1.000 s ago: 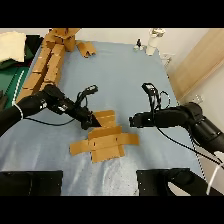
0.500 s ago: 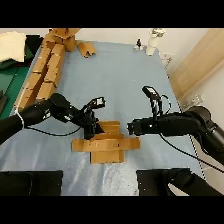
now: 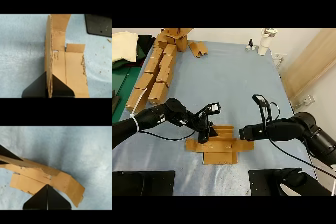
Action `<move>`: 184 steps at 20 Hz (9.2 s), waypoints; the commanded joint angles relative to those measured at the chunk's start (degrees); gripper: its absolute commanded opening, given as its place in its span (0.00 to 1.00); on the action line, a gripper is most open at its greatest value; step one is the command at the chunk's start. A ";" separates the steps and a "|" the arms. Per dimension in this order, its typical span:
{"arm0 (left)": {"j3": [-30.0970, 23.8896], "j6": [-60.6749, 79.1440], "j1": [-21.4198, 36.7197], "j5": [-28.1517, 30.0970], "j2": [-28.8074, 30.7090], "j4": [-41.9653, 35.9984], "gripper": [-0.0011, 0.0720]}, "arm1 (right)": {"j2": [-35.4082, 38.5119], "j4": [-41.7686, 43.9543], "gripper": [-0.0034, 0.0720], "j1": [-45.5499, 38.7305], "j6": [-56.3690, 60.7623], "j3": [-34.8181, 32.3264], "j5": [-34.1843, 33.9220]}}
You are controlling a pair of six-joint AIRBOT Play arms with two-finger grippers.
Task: Fold the box.
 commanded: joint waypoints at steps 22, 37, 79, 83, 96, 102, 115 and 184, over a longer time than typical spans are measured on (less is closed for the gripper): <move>0.20 -3.32 1.64 1.73 0.02 0.22 0.03 | -0.52 -8.48 0.05 0.15 7.48 -15.74 9.18; 0.20 -4.11 1.22 -1.11 -0.04 0.28 0.03 | 7.89 -19.37 0.05 20.11 15.23 -10.36 0.81; 0.22 -4.11 0.20 -1.03 -0.04 0.24 0.03 | -11.52 -43.91 0.66 55.32 8.46 -11.32 9.16; 0.20 -4.11 0.20 -1.03 -0.04 0.24 0.03 | -11.50 -46.38 0.65 55.32 9.20 -11.30 9.11; 0.20 -4.11 0.20 -1.05 -0.04 0.24 0.03 | -11.28 -57.53 0.66 55.32 13.68 -8.44 5.31; 0.20 -4.11 0.20 -1.03 -0.04 0.24 0.03 | -9.86 -60.46 1.00 53.81 17.33 -8.46 5.64; 0.20 -4.11 0.20 -1.05 -0.04 0.26 0.03 | 4.48 -32.30 1.00 31.26 -23.98 -14.38 21.24; 0.20 -4.11 0.20 -1.05 -0.04 0.24 0.03 | -18.53 19.50 0.72 -0.35 -97.07 -10.49 17.79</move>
